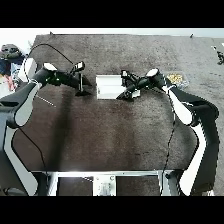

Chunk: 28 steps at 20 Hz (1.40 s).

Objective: Fold the box and place the chain.

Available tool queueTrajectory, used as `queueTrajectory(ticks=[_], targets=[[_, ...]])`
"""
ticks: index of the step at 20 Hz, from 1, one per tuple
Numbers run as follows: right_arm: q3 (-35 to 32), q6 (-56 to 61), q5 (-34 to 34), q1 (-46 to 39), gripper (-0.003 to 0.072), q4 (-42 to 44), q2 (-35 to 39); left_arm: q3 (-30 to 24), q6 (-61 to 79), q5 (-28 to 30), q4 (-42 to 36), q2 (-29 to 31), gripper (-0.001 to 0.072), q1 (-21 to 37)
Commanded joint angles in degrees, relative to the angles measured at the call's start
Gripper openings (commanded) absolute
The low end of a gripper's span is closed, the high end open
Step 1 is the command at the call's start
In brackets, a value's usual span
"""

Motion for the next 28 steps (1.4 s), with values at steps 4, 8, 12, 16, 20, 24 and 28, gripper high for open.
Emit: queueTrajectory(ticks=[4,8,12,16,20,24,28], targets=[[0.02,0.02,0.02,0.04,0.0471,0.02,-0.04,-1.51,4.46,1.66,-5.62,-2.75,0.0618,0.09],[0.02,0.02,0.02,0.04,0.0471,0.0,-0.04,-1.09,5.99,4.24,-5.33,-2.93,0.0618,0.09],[0.02,0.02,0.02,0.04,0.0471,0.0,-0.04,2.58,5.79,-0.11,-5.33,-5.27,0.0618,0.0],[0.02,0.02,0.02,0.04,0.0471,0.0,-0.04,2.47,7.39,-3.87,-4.35,-5.31,0.062,-0.26],[0.02,0.02,0.02,0.04,0.0471,0.02,-0.04,2.47,7.39,-2.21,-4.46,-5.31,0.072,-0.26],[0.02,0.02,0.02,0.04,0.0471,0.0,-0.04,2.45,7.39,-1.6,-6.47,-5.55,0.072,-0.44],[0.02,0.02,0.02,0.04,0.0471,0.02,-0.04,1.95,7.3,0.17,-6.73,-5.55,0.072,-2.01]])
